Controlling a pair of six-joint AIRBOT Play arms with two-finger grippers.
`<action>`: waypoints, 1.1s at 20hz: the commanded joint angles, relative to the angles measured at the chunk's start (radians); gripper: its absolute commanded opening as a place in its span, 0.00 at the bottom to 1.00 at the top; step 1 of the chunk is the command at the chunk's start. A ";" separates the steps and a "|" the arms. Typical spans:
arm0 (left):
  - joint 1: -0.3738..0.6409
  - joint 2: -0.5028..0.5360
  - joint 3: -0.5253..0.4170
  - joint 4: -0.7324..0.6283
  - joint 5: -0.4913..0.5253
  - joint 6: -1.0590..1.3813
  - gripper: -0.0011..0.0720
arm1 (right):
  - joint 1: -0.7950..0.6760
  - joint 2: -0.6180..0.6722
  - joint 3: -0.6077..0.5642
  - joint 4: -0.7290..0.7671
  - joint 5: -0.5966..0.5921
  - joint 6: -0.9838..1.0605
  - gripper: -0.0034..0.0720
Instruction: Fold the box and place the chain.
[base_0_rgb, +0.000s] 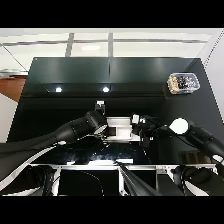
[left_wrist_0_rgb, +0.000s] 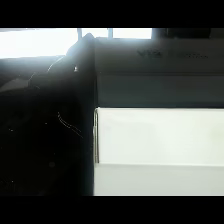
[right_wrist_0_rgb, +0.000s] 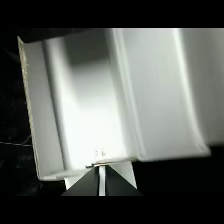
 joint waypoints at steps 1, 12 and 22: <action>-0.001 0.000 0.000 0.000 0.000 0.000 0.06 | -0.113 0.089 0.001 -0.077 0.125 0.134 0.11; -0.001 0.000 0.000 0.000 0.000 0.000 0.06 | -0.698 0.109 -0.009 -0.051 0.261 1.030 0.10; -0.001 0.000 0.000 0.000 0.000 0.000 0.06 | -0.635 -0.231 -0.052 0.049 0.413 1.013 0.10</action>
